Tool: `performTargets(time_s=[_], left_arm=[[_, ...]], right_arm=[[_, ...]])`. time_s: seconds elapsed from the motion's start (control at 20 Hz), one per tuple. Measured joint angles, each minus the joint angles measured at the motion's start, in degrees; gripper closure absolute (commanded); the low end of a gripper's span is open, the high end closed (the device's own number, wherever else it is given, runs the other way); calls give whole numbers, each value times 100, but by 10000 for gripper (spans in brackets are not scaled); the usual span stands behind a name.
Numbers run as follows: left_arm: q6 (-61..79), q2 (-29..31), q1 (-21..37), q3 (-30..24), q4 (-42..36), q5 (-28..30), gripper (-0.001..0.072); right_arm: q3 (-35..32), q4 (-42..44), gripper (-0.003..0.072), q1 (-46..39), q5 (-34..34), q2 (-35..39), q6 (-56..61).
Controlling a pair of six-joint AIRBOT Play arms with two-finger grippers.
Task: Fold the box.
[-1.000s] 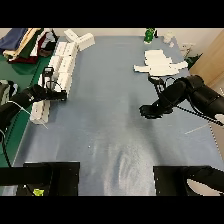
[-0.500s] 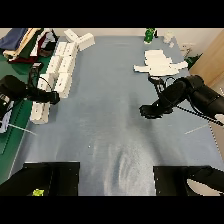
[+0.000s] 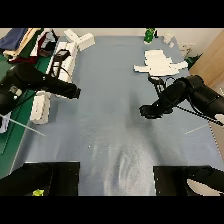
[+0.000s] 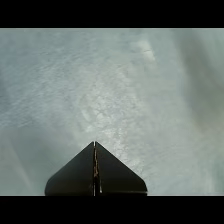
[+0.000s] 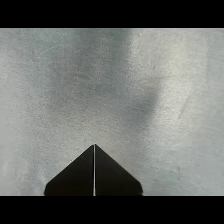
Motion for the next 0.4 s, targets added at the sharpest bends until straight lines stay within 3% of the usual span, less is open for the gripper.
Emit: performTargets(time_s=[0.4], left_arm=[[-262,-951,-492,90,-243,273,694]], right_arm=[[0,0,681,0,-2,0,0]])
